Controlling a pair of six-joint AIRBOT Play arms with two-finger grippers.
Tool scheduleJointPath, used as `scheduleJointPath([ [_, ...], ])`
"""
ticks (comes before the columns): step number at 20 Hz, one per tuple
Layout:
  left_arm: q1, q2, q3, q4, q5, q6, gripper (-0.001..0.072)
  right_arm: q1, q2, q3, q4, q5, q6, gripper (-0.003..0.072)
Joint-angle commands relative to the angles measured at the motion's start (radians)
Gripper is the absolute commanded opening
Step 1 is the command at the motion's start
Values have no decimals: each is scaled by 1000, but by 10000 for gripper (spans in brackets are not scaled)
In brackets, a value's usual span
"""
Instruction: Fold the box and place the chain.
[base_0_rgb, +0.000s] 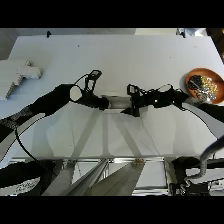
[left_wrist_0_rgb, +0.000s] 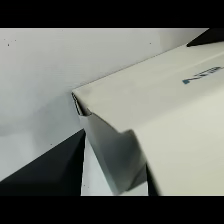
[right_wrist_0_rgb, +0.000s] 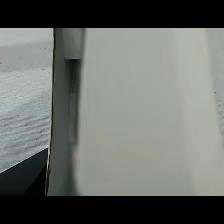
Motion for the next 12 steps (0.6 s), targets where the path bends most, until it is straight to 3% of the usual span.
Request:
scheduleJointPath([
  [1,-21,-2,8,80,-27,-90,334,0,0,0,1,1,0,515],
  [12,-70,-3,10,170,-36,-274,272,0,0,0,1,1,0,515],
])
